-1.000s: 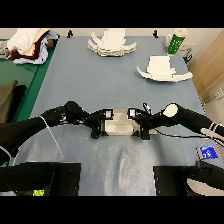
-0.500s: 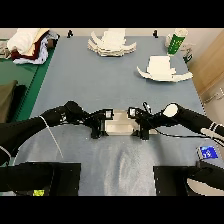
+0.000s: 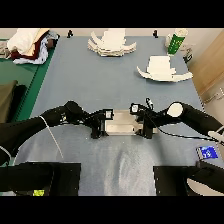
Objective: Fold the box.
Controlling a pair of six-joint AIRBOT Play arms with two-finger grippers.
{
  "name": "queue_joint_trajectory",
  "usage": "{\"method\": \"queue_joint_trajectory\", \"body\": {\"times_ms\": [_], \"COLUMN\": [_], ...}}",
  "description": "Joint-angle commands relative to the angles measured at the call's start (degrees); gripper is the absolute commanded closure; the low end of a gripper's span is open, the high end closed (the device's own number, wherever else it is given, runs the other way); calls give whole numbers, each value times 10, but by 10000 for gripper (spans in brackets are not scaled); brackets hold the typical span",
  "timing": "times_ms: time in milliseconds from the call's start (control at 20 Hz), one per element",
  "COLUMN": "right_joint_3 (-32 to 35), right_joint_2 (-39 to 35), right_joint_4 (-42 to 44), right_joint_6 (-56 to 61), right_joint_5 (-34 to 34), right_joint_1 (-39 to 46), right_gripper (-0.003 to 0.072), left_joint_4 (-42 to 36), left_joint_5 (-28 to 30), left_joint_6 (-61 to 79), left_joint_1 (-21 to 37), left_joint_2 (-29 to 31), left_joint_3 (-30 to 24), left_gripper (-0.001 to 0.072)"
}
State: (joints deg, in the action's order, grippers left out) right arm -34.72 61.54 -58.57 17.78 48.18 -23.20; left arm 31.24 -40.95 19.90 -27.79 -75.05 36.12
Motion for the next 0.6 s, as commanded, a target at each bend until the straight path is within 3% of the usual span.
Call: {"method": "queue_joint_trajectory", "body": {"times_ms": [0,100,200,250,300,400,500,550], "right_joint_3": [-1,-1,-1,-1,-1,-1,-13,-24], "right_joint_2": [-58,-99,-134,-144,-146,-123,-63,-28], "right_joint_4": [-96,-88,-8,58,141,282,342,358], "right_joint_6": [178,294,450,537,584,563,559,554], "right_joint_5": [74,134,155,139,105,27,-28,-45], "right_joint_1": [0,0,0,0,0,0,0,0], "right_gripper": [13,14,50,233,525,565,675,681], "left_joint_4": [0,0,0,0,0,0,0,0], "left_joint_5": [0,0,0,0,0,0,0,0], "left_joint_6": [0,0,0,0,0,0,0,0], "left_joint_1": [0,0,0,0,0,0,0,0], "left_joint_2": [0,0,0,0,0,0,0,0], "left_joint_3": [0,0,0,0,0,0,0,0], "left_gripper": [105,105,105,105,105,106,105,105]}}
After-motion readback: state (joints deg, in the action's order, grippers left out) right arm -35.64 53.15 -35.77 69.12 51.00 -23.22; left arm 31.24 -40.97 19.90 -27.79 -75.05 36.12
